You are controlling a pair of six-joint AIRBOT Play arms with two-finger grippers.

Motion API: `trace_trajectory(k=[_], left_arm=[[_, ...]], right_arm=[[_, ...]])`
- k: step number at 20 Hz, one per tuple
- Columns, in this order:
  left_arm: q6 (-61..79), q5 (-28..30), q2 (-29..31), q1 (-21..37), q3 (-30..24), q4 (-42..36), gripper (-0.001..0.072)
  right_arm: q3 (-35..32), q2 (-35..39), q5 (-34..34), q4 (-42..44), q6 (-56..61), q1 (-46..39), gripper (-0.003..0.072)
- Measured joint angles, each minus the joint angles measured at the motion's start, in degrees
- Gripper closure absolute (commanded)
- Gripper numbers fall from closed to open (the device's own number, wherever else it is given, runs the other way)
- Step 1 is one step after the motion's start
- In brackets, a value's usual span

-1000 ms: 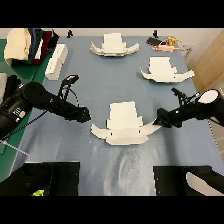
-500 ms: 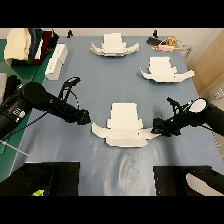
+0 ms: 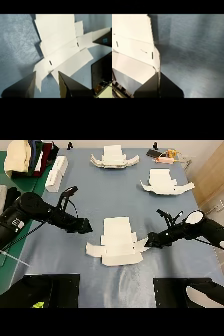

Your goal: Fold the box.

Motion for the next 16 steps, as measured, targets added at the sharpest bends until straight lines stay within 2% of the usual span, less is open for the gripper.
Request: trace_trajectory(k=[3,5,9,16], left_arm=[[0.66,-1.53,-1.79,5.4,0.0,-0.52,0.028],[2.86,-2.8,-3.58,8.22,0.0,-1.79,0.0086],[6.19,-4.04,-7.61,10.47,0.0,-3.89,0.0084],[12.96,-2.73,-11.39,11.34,0.0,-5.18,0.0085]], right_arm=[[-0.24,3.28,-3.28,-2.29,-0.55,5.64,0.0682],[-0.28,5.99,-6.43,-4.76,0.46,9.66,0.0683],[-0.31,10.75,-11.08,-11.54,5.42,16.81,0.0683],[-0.44,13.18,-12.7,-19.32,13.88,22.82,0.0683]])
